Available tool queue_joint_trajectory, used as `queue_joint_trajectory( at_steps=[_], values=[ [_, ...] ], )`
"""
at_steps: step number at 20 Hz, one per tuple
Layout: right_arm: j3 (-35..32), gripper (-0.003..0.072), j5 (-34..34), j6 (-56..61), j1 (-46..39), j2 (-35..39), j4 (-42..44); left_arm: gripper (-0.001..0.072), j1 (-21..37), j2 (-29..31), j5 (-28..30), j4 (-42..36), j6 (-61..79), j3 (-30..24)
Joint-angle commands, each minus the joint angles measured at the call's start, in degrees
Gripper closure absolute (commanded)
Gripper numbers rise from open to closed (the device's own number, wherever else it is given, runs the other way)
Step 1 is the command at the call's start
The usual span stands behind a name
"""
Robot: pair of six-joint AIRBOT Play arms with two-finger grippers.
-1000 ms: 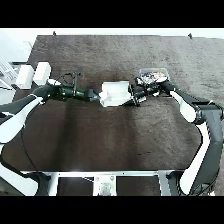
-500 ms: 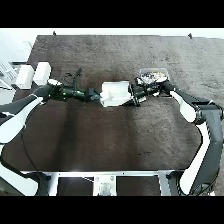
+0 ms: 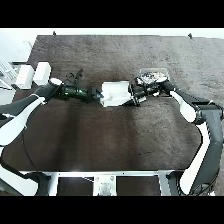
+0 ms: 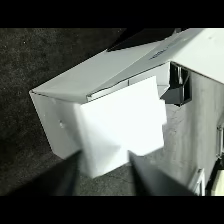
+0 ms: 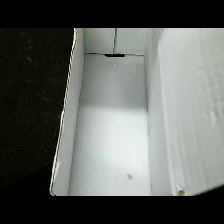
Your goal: Fold the box and place the chain.
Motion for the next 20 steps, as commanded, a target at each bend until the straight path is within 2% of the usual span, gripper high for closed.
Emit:
queue_joint_trajectory(
  at_steps=[1, 3, 9, 12, 15, 20],
  values=[
    [-0.02, 0.0104, 0.00, 0.02, 0.02, 0.00, 0.00, 0.0189, -0.76, 1.25, 1.92, 8.09, -6.97, 1.57],
    [-0.02, 0.0104, 0.02, 0.02, 0.02, 0.00, 0.00, 0.0262, -1.57, 1.33, 3.15, 8.31, -8.09, 2.12],
    [-0.02, 0.0103, 0.02, 0.02, 0.02, 0.00, 0.00, 0.0262, -4.15, 1.31, 6.58, 9.46, -12.22, 2.16],
    [-0.02, 0.0103, 0.02, 0.02, 0.02, 0.00, 0.00, 0.0262, -6.08, 1.33, 7.65, 16.68, -20.48, 4.39],
    [-0.02, 0.0103, 0.02, 0.02, 0.02, 0.00, 0.00, 0.0262, -7.54, 1.31, 6.12, 24.65, -29.49, 7.93],
    [-0.02, 0.0103, 0.02, 0.02, 0.02, 0.00, 0.00, 0.0262, -9.27, 1.27, 6.99, 26.43, -33.42, 9.07]
  ],
)
